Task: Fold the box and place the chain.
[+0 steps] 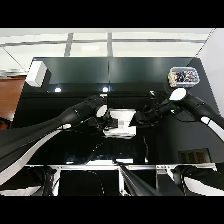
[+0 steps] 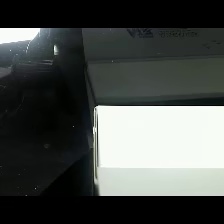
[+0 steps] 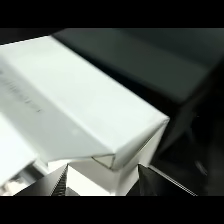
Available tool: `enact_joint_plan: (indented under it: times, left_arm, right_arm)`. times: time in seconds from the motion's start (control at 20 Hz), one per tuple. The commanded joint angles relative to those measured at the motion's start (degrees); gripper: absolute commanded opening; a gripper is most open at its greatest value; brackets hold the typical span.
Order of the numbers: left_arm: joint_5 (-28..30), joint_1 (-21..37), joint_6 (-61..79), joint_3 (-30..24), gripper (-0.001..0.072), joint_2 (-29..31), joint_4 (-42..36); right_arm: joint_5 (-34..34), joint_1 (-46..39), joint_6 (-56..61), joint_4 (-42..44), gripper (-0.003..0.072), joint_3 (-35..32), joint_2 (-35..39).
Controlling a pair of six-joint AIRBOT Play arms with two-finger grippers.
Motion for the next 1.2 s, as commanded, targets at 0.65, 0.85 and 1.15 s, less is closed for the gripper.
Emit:
enact_joint_plan:
  times: [0.65, 0.85, 1.15]
  left_arm:
    - [0.0, 0.0, 0.0, 0.1, 0.0028, 0.0, 0.0]
    - [0.0, 0.0, 0.0, 0.1, 0.0028, 0.0, 0.0]
    - [0.0, 0.0, 0.0, 0.1, 0.0028, 0.0, 0.0]
  right_arm:
    - [-8.8, 23.5, 46.2, -39.6, 0.0474, 5.7, -0.6]
    - [-7.4, 25.5, 48.2, -40.7, 0.0472, 5.7, -1.1]
    - [-7.0, 25.9, 48.9, -40.5, 0.0275, 5.7, -1.4]
